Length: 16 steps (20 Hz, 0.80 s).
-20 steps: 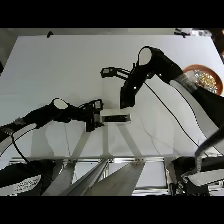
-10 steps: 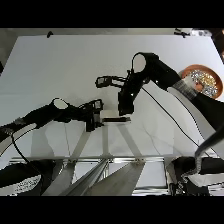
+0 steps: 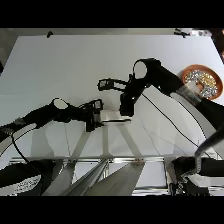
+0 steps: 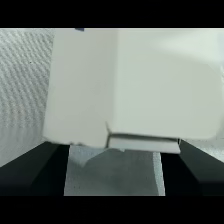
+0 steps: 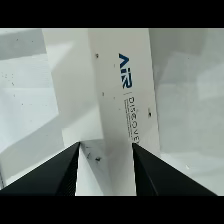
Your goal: Fold the box and place the chain.
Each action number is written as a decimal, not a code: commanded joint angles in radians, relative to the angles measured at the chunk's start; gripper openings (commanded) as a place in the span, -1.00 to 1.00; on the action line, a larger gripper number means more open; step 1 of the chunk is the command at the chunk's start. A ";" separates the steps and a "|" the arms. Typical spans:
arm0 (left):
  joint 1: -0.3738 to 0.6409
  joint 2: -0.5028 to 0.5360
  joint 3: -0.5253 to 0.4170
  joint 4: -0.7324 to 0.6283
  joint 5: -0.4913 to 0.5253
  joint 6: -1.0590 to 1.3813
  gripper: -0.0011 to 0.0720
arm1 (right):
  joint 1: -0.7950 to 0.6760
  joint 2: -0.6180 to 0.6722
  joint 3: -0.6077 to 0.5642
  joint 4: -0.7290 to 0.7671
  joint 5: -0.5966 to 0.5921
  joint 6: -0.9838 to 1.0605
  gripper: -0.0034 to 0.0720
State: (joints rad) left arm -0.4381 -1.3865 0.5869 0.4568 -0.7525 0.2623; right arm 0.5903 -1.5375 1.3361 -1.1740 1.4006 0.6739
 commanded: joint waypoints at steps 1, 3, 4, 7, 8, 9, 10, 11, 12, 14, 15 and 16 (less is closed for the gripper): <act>0.000 0.000 0.000 0.000 0.000 0.000 -0.28 | 0.004 0.053 -0.076 -0.003 -0.062 0.037 -0.02; 0.000 0.000 0.000 0.000 0.000 0.000 -0.28 | 0.016 0.070 -0.115 0.007 -0.104 0.037 -0.02; 0.000 0.000 0.000 0.000 0.000 0.000 -0.28 | 0.024 0.071 -0.123 0.018 -0.130 0.037 -0.02; 0.000 0.000 0.000 0.000 0.000 0.000 -0.28 | 0.045 0.071 -0.125 0.069 -0.206 0.037 -0.02; 0.000 0.000 0.000 0.000 0.000 0.000 -0.28 | 0.049 0.071 -0.125 0.073 -0.225 0.037 -0.02; 0.000 0.000 0.000 0.000 0.000 0.000 -0.28 | 0.051 0.071 -0.125 0.071 -0.232 0.037 -0.02; 0.000 0.000 0.000 0.000 0.000 0.000 -0.28 | 0.051 0.071 -0.125 0.068 -0.231 0.037 -0.02; 0.000 0.000 0.000 0.000 0.000 0.000 -0.28 | 0.050 0.069 -0.125 0.054 -0.232 0.045 -0.03; 0.000 0.000 0.000 0.000 0.000 0.000 -0.28 | 0.050 0.068 -0.125 0.032 -0.233 0.066 -0.05; 0.000 0.000 0.000 0.000 0.000 0.000 -0.28 | 0.050 0.064 -0.126 -0.012 -0.232 0.098 -0.15; 0.000 0.000 0.000 0.000 0.000 0.000 -0.28 | 0.050 0.063 -0.126 -0.027 -0.235 0.109 -0.15; 0.000 0.000 0.000 0.000 0.000 0.000 -0.28 | 0.051 0.063 -0.126 -0.034 -0.236 0.112 -0.15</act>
State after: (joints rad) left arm -0.4381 -1.3865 0.5869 0.4561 -0.7525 0.2611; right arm 0.6395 -1.4719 1.2114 -1.1603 1.1782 0.7559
